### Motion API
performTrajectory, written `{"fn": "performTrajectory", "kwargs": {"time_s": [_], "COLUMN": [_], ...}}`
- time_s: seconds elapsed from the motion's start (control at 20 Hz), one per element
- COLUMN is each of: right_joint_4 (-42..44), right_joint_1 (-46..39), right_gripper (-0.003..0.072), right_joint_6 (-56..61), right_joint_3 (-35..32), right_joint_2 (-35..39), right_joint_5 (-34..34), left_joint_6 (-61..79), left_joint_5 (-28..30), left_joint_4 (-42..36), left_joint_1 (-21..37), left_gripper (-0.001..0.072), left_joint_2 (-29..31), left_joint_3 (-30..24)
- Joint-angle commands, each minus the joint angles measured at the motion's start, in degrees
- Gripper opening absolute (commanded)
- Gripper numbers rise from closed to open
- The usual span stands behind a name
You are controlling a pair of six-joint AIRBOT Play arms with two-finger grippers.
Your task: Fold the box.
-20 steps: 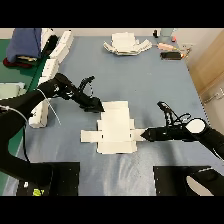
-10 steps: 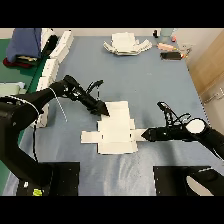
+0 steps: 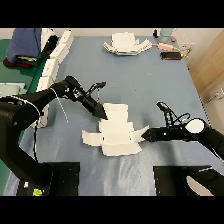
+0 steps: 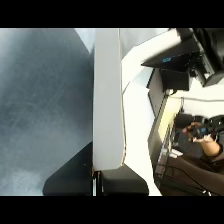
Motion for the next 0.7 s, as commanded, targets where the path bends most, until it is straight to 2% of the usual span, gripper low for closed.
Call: {"fn": "performTrajectory", "kwargs": {"time_s": [0.0, 0.05, 0.15, 0.25, 0.3, 0.4, 0.5, 0.55, 0.65], "right_joint_4": [0.04, -0.55, -3.74, -10.60, -13.79, -18.69, -19.30, -19.28, -19.21], "right_joint_1": [0.02, -0.13, -0.94, -2.08, -2.93, -4.59, -5.90, -6.01, -5.99], "right_gripper": [0.0267, 0.0313, 0.0337, 0.0554, 0.0592, 0.0588, 0.0586, 0.0552, 0.0271], "right_joint_6": [0.04, 0.07, 2.49, 8.92, 12.00, 17.31, 18.12, 18.14, 19.12], "right_joint_3": [0.17, 0.59, 2.38, 6.03, 8.35, 13.81, 19.17, 21.49, 24.81], "right_joint_2": [0.07, 0.07, 0.07, 0.07, 0.09, 0.13, 0.13, 0.11, 0.11], "right_joint_5": [-0.74, -0.85, -0.55, -0.26, 0.59, 2.64, 4.46, 4.66, 4.37], "left_joint_6": [-0.55, -0.57, 2.23, 5.20, 6.40, 9.99, 14.93, 17.42, 24.52], "left_joint_5": [-1.38, -1.40, -1.25, -0.17, 1.11, 5.33, 12.83, 16.68, 24.02], "left_joint_4": [-0.22, -0.85, -1.03, -0.96, -0.55, 0.24, 0.02, -0.42, -2.49], "left_joint_1": [-0.13, -0.35, -0.76, -1.53, -2.05, -3.76, -6.14, -7.48, -10.56], "left_gripper": [0.0013, 0.0013, 0.0011, 0.0008, 0.0008, 0.0007, 0.0007, 0.0007, 0.0007], "left_joint_2": [0.00, 0.00, 0.00, 1.31, 2.62, 6.91, 12.98, 16.13, 22.47], "left_joint_3": [0.07, 0.09, 0.68, 0.87, 0.85, 0.09, -2.51, -4.39, -9.40]}}
